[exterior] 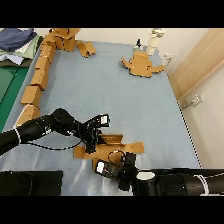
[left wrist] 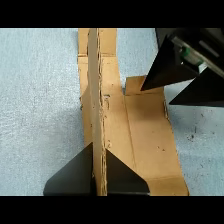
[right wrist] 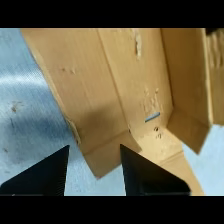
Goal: Fold the box.
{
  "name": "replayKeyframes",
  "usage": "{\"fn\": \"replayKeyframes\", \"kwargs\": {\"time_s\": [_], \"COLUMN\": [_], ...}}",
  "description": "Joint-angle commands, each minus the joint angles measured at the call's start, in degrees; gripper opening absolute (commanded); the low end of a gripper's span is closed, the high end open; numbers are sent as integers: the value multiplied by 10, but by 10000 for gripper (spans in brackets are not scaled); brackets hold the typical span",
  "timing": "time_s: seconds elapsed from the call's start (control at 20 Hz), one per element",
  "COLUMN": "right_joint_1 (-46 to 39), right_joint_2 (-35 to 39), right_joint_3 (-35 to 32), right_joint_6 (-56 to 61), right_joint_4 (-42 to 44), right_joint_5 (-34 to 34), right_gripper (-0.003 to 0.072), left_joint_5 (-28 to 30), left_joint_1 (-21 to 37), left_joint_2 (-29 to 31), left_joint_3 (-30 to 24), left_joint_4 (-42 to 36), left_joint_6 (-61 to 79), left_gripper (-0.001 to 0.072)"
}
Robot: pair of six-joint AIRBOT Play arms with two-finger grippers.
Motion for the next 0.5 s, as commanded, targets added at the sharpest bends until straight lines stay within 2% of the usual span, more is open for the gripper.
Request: {"fn": "replayKeyframes", "kwargs": {"time_s": [0.0,0.45], "right_joint_1": [3,4], "right_joint_2": [-17,-26], "right_joint_3": [-2,12], "right_joint_6": [0,11], "right_joint_4": [-24,-59], "right_joint_5": [23,13], "right_gripper": [476,468], "left_joint_5": [1,1], "left_joint_1": [0,0], "left_joint_2": [0,0], "left_joint_3": [0,0], "left_joint_4": [0,0], "left_joint_6": [0,0], "left_gripper": [9,9]}}
